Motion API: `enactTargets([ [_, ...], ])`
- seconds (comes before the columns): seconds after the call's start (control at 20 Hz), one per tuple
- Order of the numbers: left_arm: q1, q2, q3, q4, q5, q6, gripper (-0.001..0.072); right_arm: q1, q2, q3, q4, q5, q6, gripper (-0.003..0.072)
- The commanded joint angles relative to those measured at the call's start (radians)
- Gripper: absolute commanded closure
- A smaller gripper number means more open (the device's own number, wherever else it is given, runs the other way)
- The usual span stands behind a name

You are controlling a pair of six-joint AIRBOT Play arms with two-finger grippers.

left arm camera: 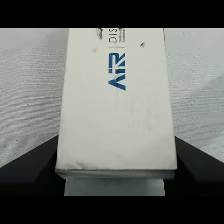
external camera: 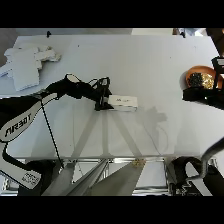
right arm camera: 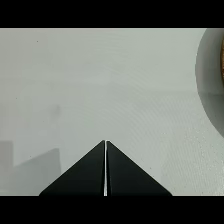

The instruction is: Fold the box and place the chain.

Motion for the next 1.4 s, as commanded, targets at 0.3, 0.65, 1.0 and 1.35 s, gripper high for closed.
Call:
enactTargets([
  [0.3, 0.002, 0.056, 0.001, -0.003, -0.016, -0.001, 0.0697, 0.0, 0.001, 0.001, 0.0, 0.0, 0.0, 0.0676],
  [0.65, 0.003, 0.193, 0.001, 0.012, -0.008, -0.001, 0.0697, 0.0, 0.001, 0.001, 0.0, 0.0, 0.0, 0.0676],
  [1.0, 0.082, 0.353, 0.001, 0.024, 0.111, -0.227, 0.0698, 0.0, 0.001, 0.001, 0.0, 0.0, 0.0, 0.0676],
  [1.35, 0.35, 0.489, 0.001, 0.106, 0.286, -0.47, 0.0703, 0.0, 0.001, 0.001, 0.0, 0.0, 0.0, 0.0676],
])
